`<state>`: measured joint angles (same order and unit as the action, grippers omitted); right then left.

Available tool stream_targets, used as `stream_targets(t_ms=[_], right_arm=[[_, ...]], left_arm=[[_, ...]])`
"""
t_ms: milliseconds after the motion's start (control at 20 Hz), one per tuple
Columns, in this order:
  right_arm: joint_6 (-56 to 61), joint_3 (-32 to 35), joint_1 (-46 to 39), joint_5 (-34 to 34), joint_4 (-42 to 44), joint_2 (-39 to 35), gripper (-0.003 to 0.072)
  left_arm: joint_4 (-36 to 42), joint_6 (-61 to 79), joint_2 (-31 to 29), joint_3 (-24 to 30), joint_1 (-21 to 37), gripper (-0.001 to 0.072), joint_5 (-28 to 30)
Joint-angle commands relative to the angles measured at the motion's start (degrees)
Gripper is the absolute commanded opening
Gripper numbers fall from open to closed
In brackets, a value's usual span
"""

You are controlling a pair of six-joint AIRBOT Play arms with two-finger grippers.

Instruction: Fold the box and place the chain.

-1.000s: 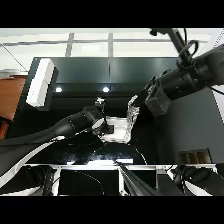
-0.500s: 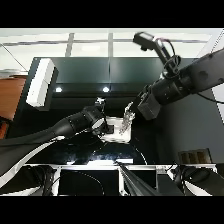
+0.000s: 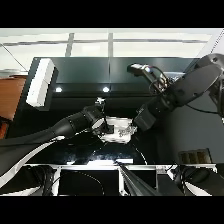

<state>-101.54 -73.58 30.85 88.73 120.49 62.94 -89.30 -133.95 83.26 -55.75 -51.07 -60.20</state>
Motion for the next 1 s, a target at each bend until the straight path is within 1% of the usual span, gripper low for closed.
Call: stream_targets(t_ms=[0,150,250,550,750,800,850,900,950], right_arm=[[-0.98,2.43,2.45,-2.6,2.93,0.0,0.0021],[-0.9,3.5,3.43,-6.97,2.91,0.0,0.0022],[-0.17,3.74,3.43,-8.66,2.69,0.02,0.0023],[0.24,3.74,3.43,-9.29,1.9,0.11,0.0025],[2.12,3.74,3.45,-9.03,2.01,1.64,0.0033],[2.4,3.74,3.43,-9.03,1.42,1.81,0.014],[2.84,3.72,3.34,-8.83,-0.2,1.79,0.0429],[3.02,3.72,2.97,-7.69,-1.38,1.79,0.0498],[3.02,3.72,1.92,-5.7,-2.38,1.7,0.0498]], left_arm=[[0.0,0.02,0.04,0.02,0.02,0.003,0.02],[0.0,0.02,0.04,0.02,0.02,0.003,0.0],[0.0,0.02,0.04,0.02,0.02,0.0029,-0.02],[0.0,0.02,0.04,0.02,0.02,0.003,0.02],[0.33,0.02,0.04,0.02,0.02,0.003,-0.13],[0.48,0.02,0.04,0.02,0.02,0.003,-0.2],[0.46,0.0,0.04,0.02,0.02,0.0029,-0.2],[0.46,0.0,0.04,0.02,0.02,0.0029,-0.07],[0.44,0.0,0.04,0.02,0.04,0.0029,-0.07]])
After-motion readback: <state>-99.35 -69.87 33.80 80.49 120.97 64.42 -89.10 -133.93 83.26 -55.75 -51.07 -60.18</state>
